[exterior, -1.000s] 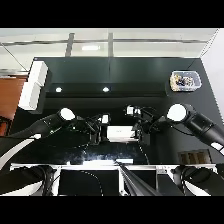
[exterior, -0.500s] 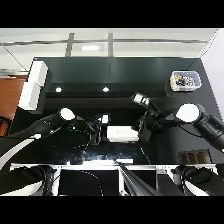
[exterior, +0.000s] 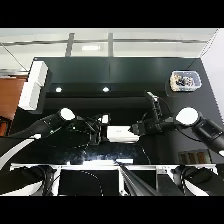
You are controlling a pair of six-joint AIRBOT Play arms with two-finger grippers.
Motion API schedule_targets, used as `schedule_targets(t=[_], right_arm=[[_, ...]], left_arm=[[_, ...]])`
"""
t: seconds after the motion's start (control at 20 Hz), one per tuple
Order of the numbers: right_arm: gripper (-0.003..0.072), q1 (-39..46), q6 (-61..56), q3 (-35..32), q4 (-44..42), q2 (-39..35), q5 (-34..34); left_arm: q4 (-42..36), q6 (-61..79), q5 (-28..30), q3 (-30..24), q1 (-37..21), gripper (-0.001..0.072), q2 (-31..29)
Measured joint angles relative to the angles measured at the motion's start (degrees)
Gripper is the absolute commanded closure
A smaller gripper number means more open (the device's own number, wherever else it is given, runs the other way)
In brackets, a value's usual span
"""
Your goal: Fold the box and place the chain.
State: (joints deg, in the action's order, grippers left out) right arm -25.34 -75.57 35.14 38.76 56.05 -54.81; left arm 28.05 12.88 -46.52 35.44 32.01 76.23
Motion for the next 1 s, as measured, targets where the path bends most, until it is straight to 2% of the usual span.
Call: schedule_targets(t=[0.45,1.0], right_arm=[[0.0676,-3.1,-3.2,-0.7,-1.1,6.4,1.7],[0.0676,-3.3,-3.5,-0.7,1.6,7.4,3.5]], left_arm=[[0.1,0.1,0.0,0.0,0.0,0.0240,0.0],[0.0,0.0,0.0,0.0,0.0,0.0240,0.0]])
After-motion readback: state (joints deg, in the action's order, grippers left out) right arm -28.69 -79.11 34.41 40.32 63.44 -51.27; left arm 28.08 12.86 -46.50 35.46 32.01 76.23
